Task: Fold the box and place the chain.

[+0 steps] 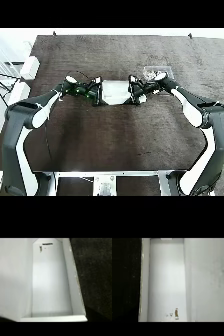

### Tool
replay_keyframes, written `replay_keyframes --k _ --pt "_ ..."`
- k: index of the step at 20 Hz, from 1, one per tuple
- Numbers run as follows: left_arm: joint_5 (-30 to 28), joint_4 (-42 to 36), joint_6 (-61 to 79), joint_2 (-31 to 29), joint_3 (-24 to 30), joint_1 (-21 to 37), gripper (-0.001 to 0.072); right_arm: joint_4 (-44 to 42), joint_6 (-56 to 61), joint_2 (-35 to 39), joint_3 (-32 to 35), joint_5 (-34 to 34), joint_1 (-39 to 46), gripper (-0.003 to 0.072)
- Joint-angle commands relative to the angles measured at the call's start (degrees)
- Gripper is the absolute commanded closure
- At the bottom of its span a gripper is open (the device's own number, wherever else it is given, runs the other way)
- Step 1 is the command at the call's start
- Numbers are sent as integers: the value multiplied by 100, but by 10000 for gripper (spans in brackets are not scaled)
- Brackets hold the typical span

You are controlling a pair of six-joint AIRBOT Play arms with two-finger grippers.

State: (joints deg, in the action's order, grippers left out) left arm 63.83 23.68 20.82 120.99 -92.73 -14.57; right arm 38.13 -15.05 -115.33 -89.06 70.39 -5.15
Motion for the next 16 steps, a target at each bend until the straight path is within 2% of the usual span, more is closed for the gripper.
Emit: replay_keyframes --k 1,16 --pt "20 11 17 4 0 -4 257 0 0 -2 0 -4 -2 192" --pt "22 -17 20 2 0 9 256 -4 -22 -2 0 -7 -2 193"
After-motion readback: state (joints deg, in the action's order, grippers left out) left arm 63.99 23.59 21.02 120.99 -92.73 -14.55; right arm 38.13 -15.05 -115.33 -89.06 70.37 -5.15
